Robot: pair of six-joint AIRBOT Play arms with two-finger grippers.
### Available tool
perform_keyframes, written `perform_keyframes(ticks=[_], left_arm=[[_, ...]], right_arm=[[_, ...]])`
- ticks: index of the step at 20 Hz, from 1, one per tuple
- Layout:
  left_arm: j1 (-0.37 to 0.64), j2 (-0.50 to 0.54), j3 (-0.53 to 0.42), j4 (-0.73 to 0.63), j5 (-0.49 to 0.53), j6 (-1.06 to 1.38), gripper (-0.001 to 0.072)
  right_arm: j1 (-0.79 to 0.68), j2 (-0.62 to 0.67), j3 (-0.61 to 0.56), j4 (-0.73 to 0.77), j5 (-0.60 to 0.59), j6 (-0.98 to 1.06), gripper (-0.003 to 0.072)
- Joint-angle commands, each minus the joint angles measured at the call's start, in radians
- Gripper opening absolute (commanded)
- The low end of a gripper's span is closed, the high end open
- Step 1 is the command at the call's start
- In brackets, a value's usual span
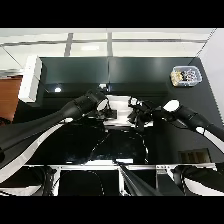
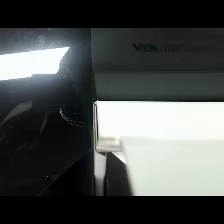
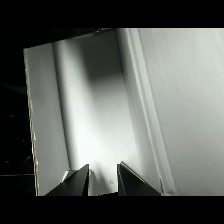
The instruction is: Fold the box and place the chain.
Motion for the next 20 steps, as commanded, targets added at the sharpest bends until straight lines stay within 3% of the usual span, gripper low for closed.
perform_keyframes(ticks=[1, 3, 4, 5, 6, 7, 8, 10, 11, 15, 18, 20], left_arm=[[0.000, 0.000, 0.000, -0.004, -0.001, 0.002, 0.0023], [0.000, 0.000, 0.000, -0.004, -0.001, 0.002, 0.0022], [0.000, 0.000, 0.000, -0.004, -0.001, 0.002, 0.0022], [0.000, 0.000, 0.000, -0.004, -0.001, 0.002, 0.0022], [0.000, 0.000, 0.000, -0.004, -0.001, 0.002, 0.0022], [0.000, 0.000, 0.000, -0.005, -0.001, 0.002, 0.0023], [0.000, 0.000, 0.000, -0.008, -0.001, 0.002, 0.0022], [0.000, 0.000, 0.000, -0.007, -0.003, 0.002, 0.0022], [0.000, 0.000, 0.000, -0.006, -0.003, 0.002, 0.0022], [0.000, 0.000, 0.000, -0.008, -0.001, 0.001, 0.0023], [0.000, 0.000, 0.000, -0.007, 0.000, 0.002, 0.0023], [0.000, 0.000, 0.000, -0.007, 0.001, 0.002, 0.0022]], right_arm=[[0.010, -0.013, 0.001, 0.009, 0.002, 0.013, 0.0192], [0.010, -0.013, 0.001, 0.010, 0.003, 0.022, 0.0274], [0.010, -0.013, 0.001, 0.008, 0.006, 0.025, 0.0126], [0.010, -0.013, 0.001, 0.008, 0.005, 0.025, 0.0193], [0.010, -0.013, 0.001, 0.010, 0.004, 0.025, 0.0422], [0.009, -0.012, 0.001, 0.000, 0.006, 0.039, 0.0216], [0.008, -0.011, 0.001, -0.021, 0.006, 0.076, 0.0056], [-0.011, 0.008, 0.003, -0.084, 0.025, 0.274, 0.0052], [-0.036, 0.033, 0.015, -0.142, 0.073, 0.434, 0.0016], [-0.248, 0.161, 0.128, -0.401, 0.381, 0.835, 0.0009], [-0.520, 0.171, 0.096, -0.488, 0.280, 1.145, 0.0009], [-0.689, 0.155, 0.001, -0.333, 0.188, 1.303, 0.0010]])
